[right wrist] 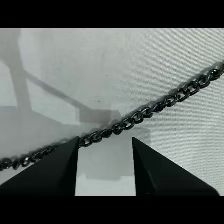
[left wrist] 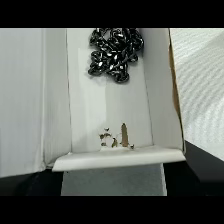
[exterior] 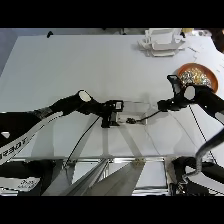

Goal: Fold the box and place the chain.

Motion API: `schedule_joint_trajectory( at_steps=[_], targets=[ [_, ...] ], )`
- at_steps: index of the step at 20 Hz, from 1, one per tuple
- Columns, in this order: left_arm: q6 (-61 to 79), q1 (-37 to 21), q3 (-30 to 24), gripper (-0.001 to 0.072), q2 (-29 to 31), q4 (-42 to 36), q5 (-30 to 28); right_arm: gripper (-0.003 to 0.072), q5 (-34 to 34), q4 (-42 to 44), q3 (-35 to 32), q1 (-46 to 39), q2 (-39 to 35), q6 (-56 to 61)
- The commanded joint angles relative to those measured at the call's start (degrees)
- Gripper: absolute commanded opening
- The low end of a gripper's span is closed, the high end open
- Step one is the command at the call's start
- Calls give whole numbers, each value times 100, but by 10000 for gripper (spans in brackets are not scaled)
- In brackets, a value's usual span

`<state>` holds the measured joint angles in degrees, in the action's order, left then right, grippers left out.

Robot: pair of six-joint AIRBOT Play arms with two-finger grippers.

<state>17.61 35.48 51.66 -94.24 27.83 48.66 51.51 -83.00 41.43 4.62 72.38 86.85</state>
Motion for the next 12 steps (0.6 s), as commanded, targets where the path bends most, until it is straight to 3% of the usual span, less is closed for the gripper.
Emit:
schedule_joint_trajectory(
  at_steps=[1,3,8,12],
  targets=[
    [0,-2,-2,133,4,2,0,159,9,-83,-2,-4,155,81],
    [0,-2,-2,133,4,2,0,46,37,-81,-2,-4,153,79],
    [0,-2,-2,133,4,2,0,14,262,-76,-2,-4,-72,72],
    [0,-4,-2,133,4,2,0,14,424,131,-2,-4,-1008,-13]
  ],
)
